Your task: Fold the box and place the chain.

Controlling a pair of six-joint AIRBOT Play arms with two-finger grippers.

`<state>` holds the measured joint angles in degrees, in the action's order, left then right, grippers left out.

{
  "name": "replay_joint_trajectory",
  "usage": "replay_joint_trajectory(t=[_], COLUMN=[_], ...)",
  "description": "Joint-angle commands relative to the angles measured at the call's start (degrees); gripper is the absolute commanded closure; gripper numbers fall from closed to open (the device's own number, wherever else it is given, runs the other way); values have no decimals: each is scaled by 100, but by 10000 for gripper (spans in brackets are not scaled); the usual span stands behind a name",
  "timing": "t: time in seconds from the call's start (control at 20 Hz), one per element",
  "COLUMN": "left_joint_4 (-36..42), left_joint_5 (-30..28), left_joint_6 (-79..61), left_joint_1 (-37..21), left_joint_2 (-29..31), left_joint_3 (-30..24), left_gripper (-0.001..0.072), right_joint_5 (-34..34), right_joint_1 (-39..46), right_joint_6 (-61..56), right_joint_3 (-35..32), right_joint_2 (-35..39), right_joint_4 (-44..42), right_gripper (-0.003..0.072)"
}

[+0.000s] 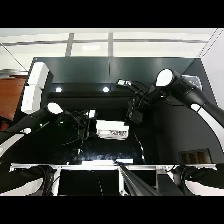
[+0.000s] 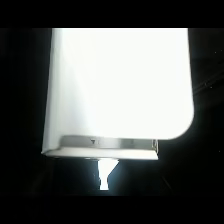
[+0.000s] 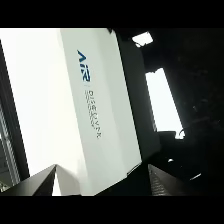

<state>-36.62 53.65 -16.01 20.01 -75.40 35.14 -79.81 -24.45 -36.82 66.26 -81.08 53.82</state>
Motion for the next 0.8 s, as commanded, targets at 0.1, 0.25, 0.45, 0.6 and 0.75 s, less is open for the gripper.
replay_joint_trajectory(t=[0.1, 0.25, 0.45, 0.6, 0.75], left_joint_4=[0, 0, 0, 0, 0], left_joint_5=[-9, -9, -9, -9, -9], left_joint_6=[0, 0, 0, 0, 0], left_joint_1=[0, 0, 0, 0, 0], left_joint_2=[-4, -4, -4, -4, -4], left_joint_3=[-2, -2, -2, -2, -2], left_gripper=[249, 249, 249, 249, 249], right_joint_5=[240, 339, 424, 411, 396], right_joint_1=[-107, -225, -385, -402, -402], right_joint_6=[4, 136, 195, 195, 192], right_joint_3=[-229, -229, -227, -227, -223], right_joint_2=[4, 4, 4, 13, 26], right_joint_4=[39, 37, 20, 20, 22], right_gripper=[-13, -7, 123, 227, 381])
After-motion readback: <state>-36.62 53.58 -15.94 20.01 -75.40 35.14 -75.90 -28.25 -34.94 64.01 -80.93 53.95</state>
